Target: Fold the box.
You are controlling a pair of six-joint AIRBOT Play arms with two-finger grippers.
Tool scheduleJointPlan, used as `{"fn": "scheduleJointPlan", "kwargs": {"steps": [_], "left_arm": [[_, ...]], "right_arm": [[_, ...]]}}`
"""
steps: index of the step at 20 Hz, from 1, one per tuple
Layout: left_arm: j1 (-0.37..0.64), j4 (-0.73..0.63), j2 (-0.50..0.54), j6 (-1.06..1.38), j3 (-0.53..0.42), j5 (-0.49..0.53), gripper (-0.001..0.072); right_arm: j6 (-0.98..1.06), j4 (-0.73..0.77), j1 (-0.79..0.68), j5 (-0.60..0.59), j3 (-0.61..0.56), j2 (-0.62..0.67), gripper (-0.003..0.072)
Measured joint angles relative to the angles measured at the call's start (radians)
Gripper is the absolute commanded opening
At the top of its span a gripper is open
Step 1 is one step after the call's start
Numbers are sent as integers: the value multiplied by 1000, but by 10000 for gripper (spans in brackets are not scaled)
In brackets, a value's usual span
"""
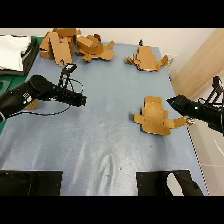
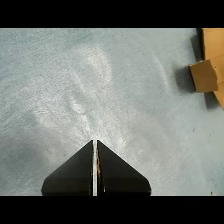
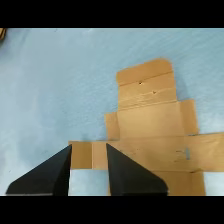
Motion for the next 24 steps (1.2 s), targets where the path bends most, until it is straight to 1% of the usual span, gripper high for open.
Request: {"fn": "scheduleJointPlan", "kwargs": {"steps": [7,9,12,15,16,17,20,24], "left_arm": [[0,0,0,0,0,0,48],[0,0,0,0,0,0,48],[0,0,0,0,0,0,48],[0,0,0,0,0,0,48],[0,0,0,0,0,0,49],[0,-2,0,0,0,1,49],[0,-16,0,0,0,8,48],[0,-25,0,0,0,31,48]], "right_arm": [[9,-3,0,10,3,-1,332],[53,-72,-16,15,14,-4,339],[126,-235,-83,50,57,-30,338],[160,-346,-184,71,91,-95,350],[164,-368,-217,74,97,-121,398],[163,-384,-249,74,102,-151,413],[133,-412,-317,70,111,-232,413],[62,-424,-350,35,115,-333,413]]}}
